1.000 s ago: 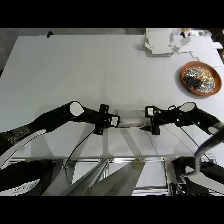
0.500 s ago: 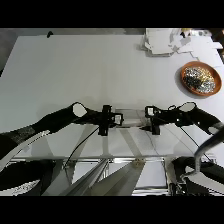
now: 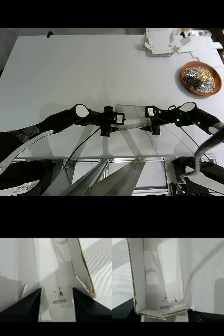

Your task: Fold the box and place the chain.

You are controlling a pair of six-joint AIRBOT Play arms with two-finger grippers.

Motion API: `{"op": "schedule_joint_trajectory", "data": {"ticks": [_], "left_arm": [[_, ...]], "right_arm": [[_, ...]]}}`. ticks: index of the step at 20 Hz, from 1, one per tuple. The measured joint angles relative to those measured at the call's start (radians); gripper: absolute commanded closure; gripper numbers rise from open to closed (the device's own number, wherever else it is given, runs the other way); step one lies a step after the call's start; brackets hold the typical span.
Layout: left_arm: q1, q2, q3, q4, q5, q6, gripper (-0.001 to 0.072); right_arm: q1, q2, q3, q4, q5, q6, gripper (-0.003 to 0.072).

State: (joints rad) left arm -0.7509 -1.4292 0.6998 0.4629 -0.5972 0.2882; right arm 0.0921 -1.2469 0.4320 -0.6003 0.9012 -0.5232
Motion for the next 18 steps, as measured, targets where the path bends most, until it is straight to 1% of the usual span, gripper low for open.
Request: {"op": "schedule_joint_trajectory", "data": {"ticks": [1, 2, 3, 4, 5, 6, 9, 11, 15, 18], "left_arm": [[0.000, 0.000, 0.000, -0.002, 0.000, 0.000, 0.0218], [0.000, 0.000, 0.000, -0.003, -0.001, -0.001, 0.0243], [0.000, 0.000, 0.000, -0.003, -0.002, -0.005, 0.0310], [0.000, 0.002, 0.000, -0.001, -0.002, -0.021, 0.0403], [0.000, 0.009, 0.000, 0.003, -0.005, -0.049, 0.0537], [0.002, 0.021, 0.000, 0.008, -0.009, -0.087, 0.0711], [0.021, 0.092, 0.000, 0.095, -0.028, -0.299, 0.0705], [0.042, 0.160, 0.000, 0.209, -0.063, -0.504, 0.0705], [0.115, 0.285, 0.000, 0.472, -0.185, -0.940, 0.0706], [0.190, 0.319, -0.003, 0.587, -0.286, -1.203, 0.0706]], "right_arm": [[0.000, 0.000, 0.000, 0.000, 0.000, 0.000, 0.0230], [0.000, 0.000, 0.000, 0.000, 0.000, 0.000, 0.0230], [0.000, 0.000, 0.000, 0.000, 0.000, 0.000, 0.0230], [0.000, 0.000, 0.000, 0.000, 0.000, 0.000, 0.0230], [0.000, 0.000, 0.000, 0.001, 0.000, 0.001, 0.0230], [0.000, 0.000, 0.000, 0.002, 0.000, 0.002, 0.0230], [0.000, 0.000, 0.000, 0.002, 0.000, 0.002, 0.0230], [0.000, 0.000, 0.000, 0.002, 0.000, 0.002, 0.0230], [0.000, 0.000, 0.000, 0.002, 0.000, 0.002, 0.0230], [0.000, 0.000, 0.000, 0.002, 0.000, 0.002, 0.0230]]}}
